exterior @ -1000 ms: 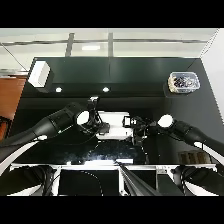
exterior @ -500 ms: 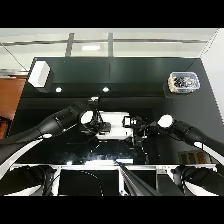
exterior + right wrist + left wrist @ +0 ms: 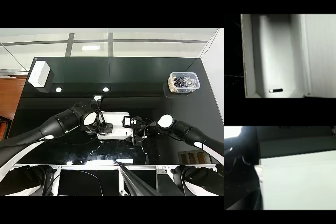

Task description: Fold the box and place the chain.

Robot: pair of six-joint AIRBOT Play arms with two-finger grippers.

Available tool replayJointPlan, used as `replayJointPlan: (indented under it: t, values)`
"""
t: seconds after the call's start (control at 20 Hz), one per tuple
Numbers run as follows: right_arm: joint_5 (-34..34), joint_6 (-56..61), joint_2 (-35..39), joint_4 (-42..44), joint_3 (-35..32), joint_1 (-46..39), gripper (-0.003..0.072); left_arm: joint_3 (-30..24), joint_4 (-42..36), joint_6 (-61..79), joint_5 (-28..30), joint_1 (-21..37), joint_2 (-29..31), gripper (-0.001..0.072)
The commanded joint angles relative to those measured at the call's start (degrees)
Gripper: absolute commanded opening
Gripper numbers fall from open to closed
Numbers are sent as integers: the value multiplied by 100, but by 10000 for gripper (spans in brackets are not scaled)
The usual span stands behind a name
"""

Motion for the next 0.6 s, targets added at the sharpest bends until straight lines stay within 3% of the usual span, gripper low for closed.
replayJointPlan:
  t: [0.0,0.55]
  values:
    - [2,2,4,4,-2,2,312,83,96,-50,11,-142,-17,318]
    - [2,2,4,2,-2,2,312,295,352,-332,-157,-155,-474,288]
